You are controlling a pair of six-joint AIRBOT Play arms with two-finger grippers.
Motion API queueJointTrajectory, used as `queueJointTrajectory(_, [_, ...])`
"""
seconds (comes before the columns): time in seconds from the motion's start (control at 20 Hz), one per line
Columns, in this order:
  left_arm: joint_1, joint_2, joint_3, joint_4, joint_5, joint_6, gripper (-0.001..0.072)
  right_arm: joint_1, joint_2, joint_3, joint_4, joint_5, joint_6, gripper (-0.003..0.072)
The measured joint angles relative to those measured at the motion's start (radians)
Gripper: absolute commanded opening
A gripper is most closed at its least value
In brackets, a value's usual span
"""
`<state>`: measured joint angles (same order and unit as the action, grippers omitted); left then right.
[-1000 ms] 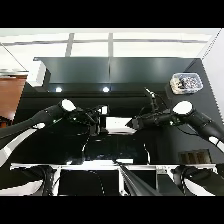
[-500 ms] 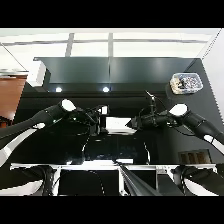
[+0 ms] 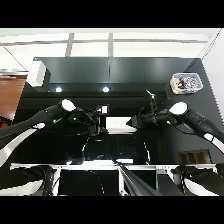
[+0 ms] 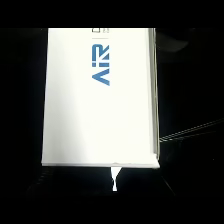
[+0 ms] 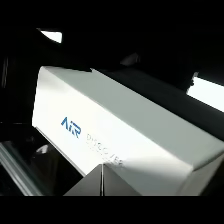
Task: Fold the box and place the chain.
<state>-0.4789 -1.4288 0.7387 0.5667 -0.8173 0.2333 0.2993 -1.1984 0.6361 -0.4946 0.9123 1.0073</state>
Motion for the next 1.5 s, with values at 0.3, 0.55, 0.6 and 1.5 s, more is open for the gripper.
queueJointTrajectory(0.3, [0.001, 0.023, 0.0, 0.005, -0.003, -0.001, 0.0716, -0.208, 0.139, 0.134, -0.08, 0.32, -0.011, 0.0015])
queueJointTrajectory(0.55, [0.0, 0.109, 0.013, 0.065, -0.038, -0.077, 0.0713, -0.413, 0.297, 0.16, -0.23, 0.411, 0.041, 0.0016])
queueJointTrajectory(0.6, [-0.003, 0.122, 0.026, 0.075, -0.06, -0.105, 0.0713, -0.436, 0.313, 0.161, -0.25, 0.421, 0.045, 0.0016])
queueJointTrajectory(1.5, [-0.192, -0.13, 0.379, 0.2, -0.172, -0.545, 0.0712, -0.494, 0.352, 0.152, -0.293, 0.361, 0.063, 0.0015])
